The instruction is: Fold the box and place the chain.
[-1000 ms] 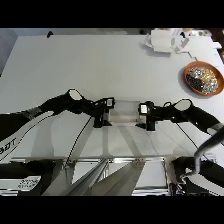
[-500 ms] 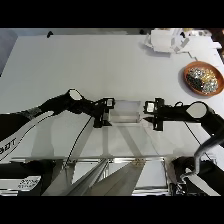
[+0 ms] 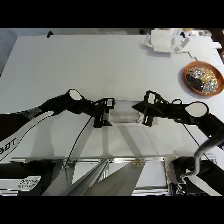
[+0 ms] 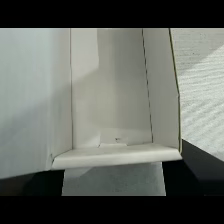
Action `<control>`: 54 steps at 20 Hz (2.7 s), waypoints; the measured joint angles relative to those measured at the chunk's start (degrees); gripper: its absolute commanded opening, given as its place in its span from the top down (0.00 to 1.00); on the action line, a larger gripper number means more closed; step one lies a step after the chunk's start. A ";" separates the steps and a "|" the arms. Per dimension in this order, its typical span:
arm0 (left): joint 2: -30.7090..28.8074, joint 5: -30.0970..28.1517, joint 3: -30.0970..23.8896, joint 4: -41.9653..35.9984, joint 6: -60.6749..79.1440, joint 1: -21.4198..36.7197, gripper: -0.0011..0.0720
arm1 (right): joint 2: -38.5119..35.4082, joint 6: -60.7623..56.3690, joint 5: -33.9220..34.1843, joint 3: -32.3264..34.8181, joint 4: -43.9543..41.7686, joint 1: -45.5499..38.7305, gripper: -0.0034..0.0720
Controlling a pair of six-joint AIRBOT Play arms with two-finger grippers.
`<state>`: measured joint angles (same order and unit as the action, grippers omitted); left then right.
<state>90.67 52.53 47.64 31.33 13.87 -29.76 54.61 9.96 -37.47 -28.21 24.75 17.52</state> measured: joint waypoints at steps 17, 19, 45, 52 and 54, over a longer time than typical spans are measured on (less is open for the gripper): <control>0.00 0.02 -0.02 -0.02 0.07 -0.04 0.75 | 12.28 -16.83 7.78 -0.09 4.39 0.98 0.93; 0.00 0.04 -0.02 0.02 0.09 -0.04 0.75 | 11.23 -18.75 7.21 -0.26 6.21 1.01 0.93; 0.00 0.00 -0.02 0.00 -0.02 -0.02 0.75 | 2.62 0.52 -2.19 4.39 26.05 1.03 0.71; 0.00 0.02 -0.02 0.00 -0.02 -0.02 0.75 | 4.63 5.09 -0.50 4.46 17.07 0.98 0.71; 0.00 0.04 -0.02 0.00 -0.04 -0.02 0.75 | 5.38 6.54 -0.26 4.46 14.16 1.03 0.70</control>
<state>90.67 52.58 47.62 31.33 13.82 -29.78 59.99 16.49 -37.74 -23.75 38.92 18.55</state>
